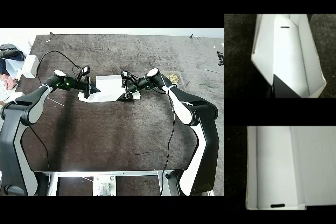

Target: Fold the box and place the chain.

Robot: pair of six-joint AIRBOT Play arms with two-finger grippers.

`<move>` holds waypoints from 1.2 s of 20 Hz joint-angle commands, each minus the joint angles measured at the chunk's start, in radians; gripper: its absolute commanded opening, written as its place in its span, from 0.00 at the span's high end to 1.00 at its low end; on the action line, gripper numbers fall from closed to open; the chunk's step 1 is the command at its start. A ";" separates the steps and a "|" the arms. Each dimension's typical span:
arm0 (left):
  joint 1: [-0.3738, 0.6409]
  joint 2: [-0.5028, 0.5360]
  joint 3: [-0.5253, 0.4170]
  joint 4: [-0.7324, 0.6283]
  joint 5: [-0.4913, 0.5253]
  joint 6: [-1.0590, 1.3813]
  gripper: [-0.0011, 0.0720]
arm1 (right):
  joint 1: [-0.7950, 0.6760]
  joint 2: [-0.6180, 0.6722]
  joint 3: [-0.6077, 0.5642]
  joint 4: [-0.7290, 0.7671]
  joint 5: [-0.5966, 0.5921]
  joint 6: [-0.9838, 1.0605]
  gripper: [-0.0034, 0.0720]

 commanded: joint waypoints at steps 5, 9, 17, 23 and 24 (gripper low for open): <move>0.001 -0.001 0.000 0.000 0.000 0.000 0.97 | 0.000 -0.001 0.000 -0.002 0.000 0.000 0.33; 0.001 -0.001 0.000 0.000 0.000 0.000 0.97 | 0.000 -0.001 0.000 -0.002 0.000 0.000 0.33; 0.002 0.001 0.007 0.000 -0.005 0.000 0.49 | 0.000 -0.001 0.000 -0.002 0.000 0.000 0.33; 0.083 0.025 0.047 0.000 -0.097 -0.062 0.49 | 0.000 -0.001 0.000 -0.002 0.000 0.000 0.33; 0.106 0.035 0.053 0.000 -0.136 -0.064 0.49 | 0.000 -0.001 0.000 -0.002 0.000 0.000 0.33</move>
